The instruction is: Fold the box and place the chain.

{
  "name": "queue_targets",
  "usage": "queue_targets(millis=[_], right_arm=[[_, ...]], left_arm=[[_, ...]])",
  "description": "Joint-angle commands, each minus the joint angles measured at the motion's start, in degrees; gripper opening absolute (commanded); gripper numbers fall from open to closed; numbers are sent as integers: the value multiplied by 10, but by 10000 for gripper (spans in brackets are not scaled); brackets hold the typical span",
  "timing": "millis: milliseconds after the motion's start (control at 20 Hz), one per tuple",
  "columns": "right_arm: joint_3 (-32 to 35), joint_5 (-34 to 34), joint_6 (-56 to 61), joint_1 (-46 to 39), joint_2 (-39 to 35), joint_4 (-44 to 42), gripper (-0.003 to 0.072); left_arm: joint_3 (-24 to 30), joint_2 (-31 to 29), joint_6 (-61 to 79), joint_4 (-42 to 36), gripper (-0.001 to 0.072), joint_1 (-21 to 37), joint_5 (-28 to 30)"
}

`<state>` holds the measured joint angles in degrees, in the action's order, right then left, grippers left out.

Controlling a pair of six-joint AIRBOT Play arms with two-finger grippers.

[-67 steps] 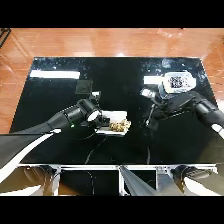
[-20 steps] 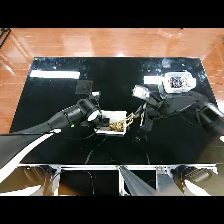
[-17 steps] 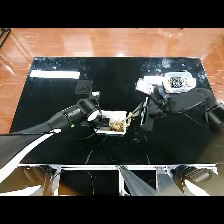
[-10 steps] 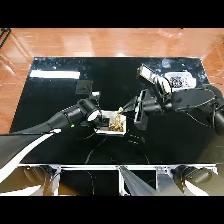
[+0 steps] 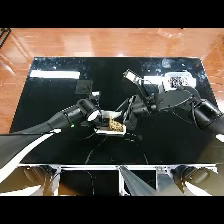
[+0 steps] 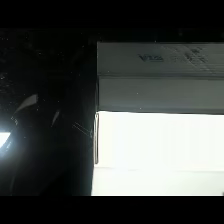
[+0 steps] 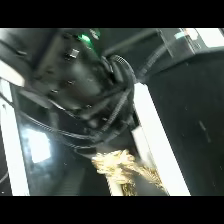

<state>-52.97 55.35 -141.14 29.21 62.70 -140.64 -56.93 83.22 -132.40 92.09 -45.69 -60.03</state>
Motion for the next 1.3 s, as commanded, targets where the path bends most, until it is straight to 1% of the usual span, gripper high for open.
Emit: queue_targets(millis=[0, 150, 300, 350, 400, 500, 550, 650, 750, 850, 950, 1000, 1100, 1150, 1200, 1250], right_arm=[[0, 25, 66, -23, 9, 42, 610], [0, 132, 102, -93, -5, 42, 609], [0, 235, 136, -182, -45, 44, 609], [0, 261, 143, -210, -59, 45, 609], [0, 276, 150, -233, -71, 45, 609], [0, 290, 156, -263, -93, 47, 609], [0, 290, 161, -271, -101, 49, 610], [0, 290, 172, -278, -105, 49, 610], [0, 289, 182, -278, -105, 49, 612], [0, 289, 198, -277, -105, 48, 611], [2, 284, 231, -277, -105, 48, 611], [4, 276, 236, -276, -105, 48, 611], [11, 242, 247, -276, -105, 36, 611], [14, 217, 253, -276, -105, 22, 611], [17, 186, 268, -275, -105, 6, 612], [19, 143, 311, -268, -105, 1, 612]], left_arm=[[0, 0, 0, 0, 28, 0, 0], [0, 0, 0, 0, 28, 0, 0], [-2, 0, 0, 0, 30, 2, 0], [-6, 0, 0, 0, 43, 2, 0], [-12, 0, 0, 0, 118, 2, -4], [-32, 0, 0, 0, 424, 2, -10], [-45, 0, 0, 0, 510, 2, -22], [-69, -1, 8, 0, 512, 2, -58], [-89, -9, 48, 0, 511, 1, -95], [-95, -45, 93, -10, 508, -4, -112], [-92, -109, 160, -61, 508, -17, -119], [-89, -148, 184, -63, 508, -32, -129], [-72, -229, 206, -26, 508, -57, -155], [-54, -275, 210, 7, 508, -58, -169], [-30, -320, 212, 43, 508, -45, -182], [-3, -358, 211, 66, 508, -16, -190]])
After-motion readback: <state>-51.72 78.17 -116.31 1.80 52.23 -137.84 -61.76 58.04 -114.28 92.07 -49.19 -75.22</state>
